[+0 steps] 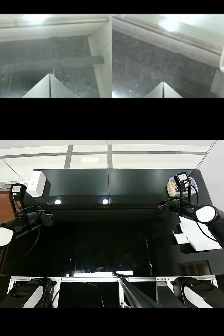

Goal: Fold the box and place the chain.

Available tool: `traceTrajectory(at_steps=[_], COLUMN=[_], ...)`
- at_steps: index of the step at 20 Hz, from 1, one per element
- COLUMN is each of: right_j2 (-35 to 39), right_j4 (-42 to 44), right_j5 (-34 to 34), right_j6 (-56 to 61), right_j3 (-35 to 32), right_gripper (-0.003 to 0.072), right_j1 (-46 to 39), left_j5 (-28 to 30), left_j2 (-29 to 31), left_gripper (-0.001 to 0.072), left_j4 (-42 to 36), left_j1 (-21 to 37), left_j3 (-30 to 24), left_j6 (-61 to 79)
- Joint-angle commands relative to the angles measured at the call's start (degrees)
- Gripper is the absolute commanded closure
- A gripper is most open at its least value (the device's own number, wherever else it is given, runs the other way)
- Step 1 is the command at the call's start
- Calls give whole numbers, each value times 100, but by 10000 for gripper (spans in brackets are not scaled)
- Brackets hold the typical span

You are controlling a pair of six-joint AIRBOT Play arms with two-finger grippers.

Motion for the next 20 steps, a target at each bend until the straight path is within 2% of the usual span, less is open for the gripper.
traceTrajectory(at_steps=[1, 13, 15, 19, 20], right_j2=[-4, -4, -4, -4, -9], right_j4=[2, 2, 72, 1141, 1478], right_j5=[0, 0, -7, -17, -170], right_j6=[0, 0, 2, 2, 2], right_j3=[0, 0, 0, 0, 0], right_gripper=[669, 669, 669, 669, 667], right_j1=[2, 2, 2, 2, 4], left_j5=[0, 33, 531, 1025, 1165], left_j2=[4, 0, -31, -111, -142], left_gripper=[685, 685, 685, 683, 641], left_j4=[0, -98, -96, -129, -245], left_j1=[-2, -2, -2, 0, -7], left_j3=[-2, -2, -2, -9, -9], left_j6=[2, 0, 0, -4, -76])
